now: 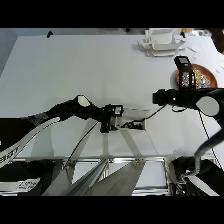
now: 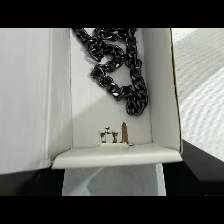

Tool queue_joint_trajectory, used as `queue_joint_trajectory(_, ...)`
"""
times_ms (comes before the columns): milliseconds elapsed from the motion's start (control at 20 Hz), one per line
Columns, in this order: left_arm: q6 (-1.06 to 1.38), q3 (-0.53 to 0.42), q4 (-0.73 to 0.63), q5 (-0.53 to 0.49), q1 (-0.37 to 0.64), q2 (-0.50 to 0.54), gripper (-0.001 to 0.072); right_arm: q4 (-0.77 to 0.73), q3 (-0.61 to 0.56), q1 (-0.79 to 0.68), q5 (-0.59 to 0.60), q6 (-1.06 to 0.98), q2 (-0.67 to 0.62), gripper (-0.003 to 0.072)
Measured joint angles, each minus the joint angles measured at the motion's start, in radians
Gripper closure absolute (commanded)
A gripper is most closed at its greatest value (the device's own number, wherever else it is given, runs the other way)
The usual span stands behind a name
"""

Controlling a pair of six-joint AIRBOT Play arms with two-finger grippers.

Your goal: Fold the box and place the chain.

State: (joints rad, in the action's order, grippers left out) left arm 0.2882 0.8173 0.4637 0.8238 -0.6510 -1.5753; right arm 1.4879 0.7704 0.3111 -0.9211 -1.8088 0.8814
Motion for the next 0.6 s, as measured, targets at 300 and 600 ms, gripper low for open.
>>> queue_joint_trajectory(300, 0.0, 0.0, 0.0, 0.0, 0.0, 0.0, 0.0562, 0.048, -0.023, -0.08, -0.019, 0.006, 0.196, 0.0344)
queue_joint_trajectory(600, 0.0, 0.0, 0.0, 0.0, 0.0, 0.0, 0.0562, 0.061, -0.027, -0.092, -0.004, 0.007, 0.344, 0.0347)
